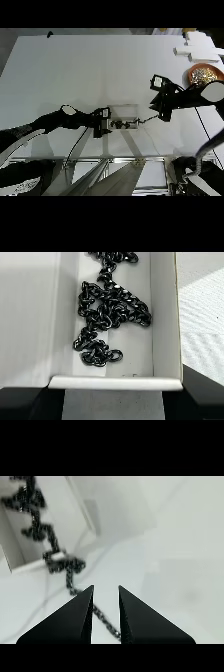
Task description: Fold the box and place the chain.
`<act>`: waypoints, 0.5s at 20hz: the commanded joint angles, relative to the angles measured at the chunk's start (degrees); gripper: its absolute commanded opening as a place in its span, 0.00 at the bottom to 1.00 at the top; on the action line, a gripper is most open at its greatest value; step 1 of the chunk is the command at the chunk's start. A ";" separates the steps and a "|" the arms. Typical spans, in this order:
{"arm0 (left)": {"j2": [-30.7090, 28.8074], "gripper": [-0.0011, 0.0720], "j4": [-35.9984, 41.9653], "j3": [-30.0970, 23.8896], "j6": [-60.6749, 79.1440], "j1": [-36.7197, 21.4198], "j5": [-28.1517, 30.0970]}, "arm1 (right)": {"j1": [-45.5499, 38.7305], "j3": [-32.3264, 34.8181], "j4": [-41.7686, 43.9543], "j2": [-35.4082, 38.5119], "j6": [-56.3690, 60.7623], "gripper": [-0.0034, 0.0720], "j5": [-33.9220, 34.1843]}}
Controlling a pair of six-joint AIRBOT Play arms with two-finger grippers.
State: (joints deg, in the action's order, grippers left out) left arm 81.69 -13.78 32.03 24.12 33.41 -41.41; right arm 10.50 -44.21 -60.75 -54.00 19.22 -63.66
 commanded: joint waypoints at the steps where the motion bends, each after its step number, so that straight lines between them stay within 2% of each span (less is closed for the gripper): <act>1: 0.00 0.20 -0.02 0.02 0.04 0.02 0.02 | -1.88 6.51 0.37 -2.14 -13.55 0.44 3.39; 7: 0.00 0.20 -0.02 0.02 0.02 0.04 0.02 | -1.88 17.11 12.22 -3.89 -33.14 0.44 11.93; 10: 0.00 0.20 -0.02 0.02 0.02 0.04 0.00 | 0.61 18.32 17.38 -5.16 -39.67 0.44 13.97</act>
